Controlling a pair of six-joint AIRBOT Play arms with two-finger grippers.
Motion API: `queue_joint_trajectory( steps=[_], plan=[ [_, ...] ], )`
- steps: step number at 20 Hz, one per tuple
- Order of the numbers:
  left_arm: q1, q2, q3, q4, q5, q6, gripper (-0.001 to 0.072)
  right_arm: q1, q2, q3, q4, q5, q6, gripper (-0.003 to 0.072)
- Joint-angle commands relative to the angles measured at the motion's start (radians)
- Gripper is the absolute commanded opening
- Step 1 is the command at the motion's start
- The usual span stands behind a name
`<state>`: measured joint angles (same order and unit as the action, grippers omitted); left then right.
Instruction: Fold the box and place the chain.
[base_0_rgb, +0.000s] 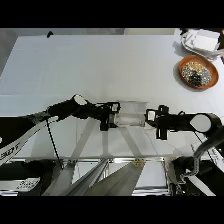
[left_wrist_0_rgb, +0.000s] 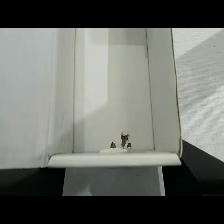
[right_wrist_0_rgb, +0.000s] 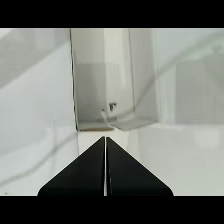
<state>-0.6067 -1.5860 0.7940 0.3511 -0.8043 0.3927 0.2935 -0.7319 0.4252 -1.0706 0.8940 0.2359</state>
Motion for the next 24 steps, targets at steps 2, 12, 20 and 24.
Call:
queue_joint_trajectory(
  steps=[2,12,20,24],
  plan=[
    [0.000,0.000,0.001,0.001,0.000,0.000,0.0332,-0.001,0.179,0.000,-0.207,-0.020,0.591,0.0010],
    [0.001,0.000,0.001,0.000,0.000,0.000,0.0332,-0.182,0.132,0.000,-0.528,0.095,1.357,0.0011],
    [0.000,0.000,0.001,0.001,0.000,0.000,0.0332,-0.355,-0.254,0.000,0.053,0.088,0.871,0.0009],
    [0.000,0.000,0.001,0.000,0.000,0.000,0.0332,-0.355,-0.360,0.000,0.161,0.111,0.776,0.0010]
  ],
)
